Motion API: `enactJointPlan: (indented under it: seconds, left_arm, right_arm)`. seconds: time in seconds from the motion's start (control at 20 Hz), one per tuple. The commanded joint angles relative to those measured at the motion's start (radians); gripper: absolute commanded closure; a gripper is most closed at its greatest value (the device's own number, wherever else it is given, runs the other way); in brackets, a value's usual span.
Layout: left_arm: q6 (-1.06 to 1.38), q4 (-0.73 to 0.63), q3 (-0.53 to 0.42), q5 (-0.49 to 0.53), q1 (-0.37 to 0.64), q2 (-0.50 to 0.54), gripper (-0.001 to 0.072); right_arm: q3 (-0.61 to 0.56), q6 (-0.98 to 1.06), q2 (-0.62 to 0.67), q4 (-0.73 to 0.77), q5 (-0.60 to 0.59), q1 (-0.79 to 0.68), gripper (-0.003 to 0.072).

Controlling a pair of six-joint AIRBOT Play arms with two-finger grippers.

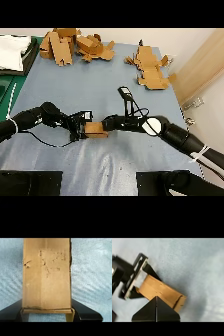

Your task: Fold the box.

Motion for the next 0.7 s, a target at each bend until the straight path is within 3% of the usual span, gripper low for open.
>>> enactJointPlan:
  seconds: [0.0, 0.1, 0.3, 0.65]
  left_arm:
    - [0.0, 0.0, 0.0, 0.002, 0.0, 0.001, 0.0332]
    - [0.0, 0.0, 0.0, 0.003, 0.0, 0.001, 0.0332]
    - [0.0, 0.0, 0.0, 0.004, 0.0, 0.001, 0.0332]
    - [0.0, 0.0, 0.0, 0.003, 0.0, 0.001, 0.0332]
  right_arm:
    - [-0.128, 0.211, -0.011, 0.344, -0.344, 0.063, 0.0687]
    - [-0.161, 0.211, -0.045, 0.465, -0.389, 0.119, 0.0687]
    - [-0.162, 0.212, -0.083, 0.481, -0.492, 0.215, 0.0687]
    - [-0.164, 0.212, -0.147, 0.481, -0.475, 0.222, 0.0687]
